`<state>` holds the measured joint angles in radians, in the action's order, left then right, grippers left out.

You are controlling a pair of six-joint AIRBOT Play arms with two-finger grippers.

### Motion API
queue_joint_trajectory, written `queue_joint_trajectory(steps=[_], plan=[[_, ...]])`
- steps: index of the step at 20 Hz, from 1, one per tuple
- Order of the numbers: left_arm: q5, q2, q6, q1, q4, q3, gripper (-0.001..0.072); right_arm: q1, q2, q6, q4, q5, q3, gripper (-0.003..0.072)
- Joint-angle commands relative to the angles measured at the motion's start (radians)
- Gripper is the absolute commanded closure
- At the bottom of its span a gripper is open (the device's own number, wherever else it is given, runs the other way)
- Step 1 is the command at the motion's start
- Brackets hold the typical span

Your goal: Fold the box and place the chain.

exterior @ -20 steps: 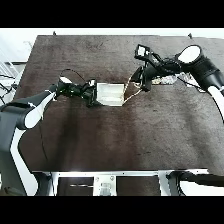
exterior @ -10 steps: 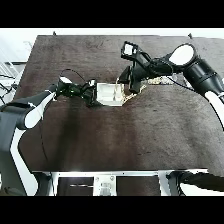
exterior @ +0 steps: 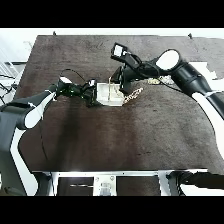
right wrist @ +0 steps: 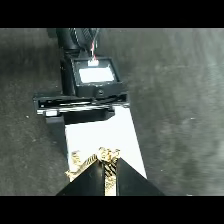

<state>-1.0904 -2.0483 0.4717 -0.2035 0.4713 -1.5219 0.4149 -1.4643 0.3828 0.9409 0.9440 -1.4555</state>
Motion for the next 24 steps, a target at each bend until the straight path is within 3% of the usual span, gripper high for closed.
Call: queue_joint_trajectory(steps=[1,5,6,7,8,14,15,18,24], plan=[[0.000,0.000,0.000,0.001,0.000,0.000,0.0258,0.003,-0.112,0.002,-0.046,-0.041,0.000,0.0670],[-0.001,0.000,0.000,0.001,0.000,0.000,0.0258,0.003,-0.272,-0.001,-0.050,-0.076,0.000,0.0670],[0.000,0.000,0.000,0.001,0.000,0.000,0.0258,0.003,-0.280,-0.001,-0.045,-0.061,0.000,0.0608],[0.000,0.000,0.000,0.001,0.000,0.000,0.0258,-0.002,-0.276,0.000,-0.031,-0.048,0.000,0.0396],[0.000,0.000,0.000,0.001,0.000,0.000,0.0258,-0.013,-0.265,0.003,-0.019,-0.041,0.000,0.0250],[0.001,0.000,0.000,0.001,0.000,0.000,0.0258,-0.203,-0.126,0.003,0.021,0.155,0.000,0.0231],[0.001,0.000,0.000,0.001,0.000,0.000,0.0258,-0.240,-0.129,0.000,0.021,0.182,0.003,0.0144],[-0.001,0.000,0.000,0.001,0.000,0.000,0.0259,-0.290,-0.163,-0.128,0.016,0.183,0.035,0.0132],[-0.001,0.000,0.000,0.001,0.000,0.000,0.0259,-0.252,-0.320,-0.253,0.011,0.166,0.037,0.0132]])
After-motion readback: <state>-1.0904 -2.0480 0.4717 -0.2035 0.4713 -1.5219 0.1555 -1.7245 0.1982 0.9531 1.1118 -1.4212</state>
